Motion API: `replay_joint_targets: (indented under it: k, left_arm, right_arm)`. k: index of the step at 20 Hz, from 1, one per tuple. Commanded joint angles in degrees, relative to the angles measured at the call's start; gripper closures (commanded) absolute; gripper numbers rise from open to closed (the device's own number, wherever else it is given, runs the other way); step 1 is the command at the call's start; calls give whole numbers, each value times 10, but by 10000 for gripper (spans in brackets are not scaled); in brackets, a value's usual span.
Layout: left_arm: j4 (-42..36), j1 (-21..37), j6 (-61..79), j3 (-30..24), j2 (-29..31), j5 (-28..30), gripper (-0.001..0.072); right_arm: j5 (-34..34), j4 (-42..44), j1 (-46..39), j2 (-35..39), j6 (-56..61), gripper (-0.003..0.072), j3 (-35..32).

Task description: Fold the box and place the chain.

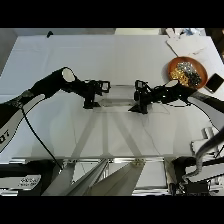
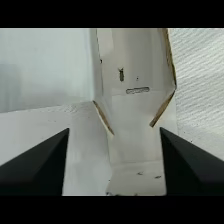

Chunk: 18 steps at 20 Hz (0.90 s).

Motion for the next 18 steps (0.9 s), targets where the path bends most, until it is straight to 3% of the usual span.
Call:
replay_joint_targets:
  k: [1,4,7,10,12,18]
  left_arm:
    - [4,-4,3,-2,-11,8,225]
    - [2,-10,3,-3,-24,7,230]
    - [2,-12,3,-3,-26,7,323]
    - [1,-12,1,-3,-26,5,338]
    - [1,-12,1,-3,-26,-1,462]
    - [-35,-12,2,-3,-26,-5,517]
  right_arm:
    - [0,0,0,0,0,275,0]
    - [0,0,0,0,0,275,0]
    - [0,0,0,0,0,275,0]
    - [0,0,0,0,0,275,0]
    - [0,0,0,0,0,275,0]
    - [0,0,0,0,0,275,0]
